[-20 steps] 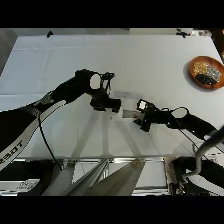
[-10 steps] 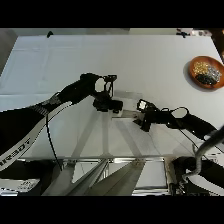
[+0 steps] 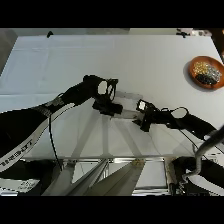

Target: Fold the box and place the chain.

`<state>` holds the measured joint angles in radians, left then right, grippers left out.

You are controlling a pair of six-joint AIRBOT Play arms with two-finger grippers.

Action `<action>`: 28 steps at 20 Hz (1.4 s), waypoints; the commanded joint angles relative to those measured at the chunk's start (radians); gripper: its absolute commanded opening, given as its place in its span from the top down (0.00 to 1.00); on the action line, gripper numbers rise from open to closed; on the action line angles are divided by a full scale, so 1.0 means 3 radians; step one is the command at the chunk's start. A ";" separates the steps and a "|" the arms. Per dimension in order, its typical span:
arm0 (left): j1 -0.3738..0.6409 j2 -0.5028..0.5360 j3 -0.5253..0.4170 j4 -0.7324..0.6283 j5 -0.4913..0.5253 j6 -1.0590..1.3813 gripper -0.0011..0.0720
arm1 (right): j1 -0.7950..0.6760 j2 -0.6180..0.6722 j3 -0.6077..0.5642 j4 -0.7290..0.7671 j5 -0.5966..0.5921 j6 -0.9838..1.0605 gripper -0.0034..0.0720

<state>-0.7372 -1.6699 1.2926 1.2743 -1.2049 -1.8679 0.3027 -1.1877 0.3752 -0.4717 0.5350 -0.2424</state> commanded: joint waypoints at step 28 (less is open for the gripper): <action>-0.0131 -0.0158 0.0000 0.0107 0.0108 -0.0460 0.87 | -0.0001 0.0004 -0.0001 0.0003 -0.0001 0.0010 0.41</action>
<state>-0.7719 -1.7184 1.2922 1.2922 -1.1313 -1.9972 0.3023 -1.1866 0.3752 -0.4706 0.5304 -0.2390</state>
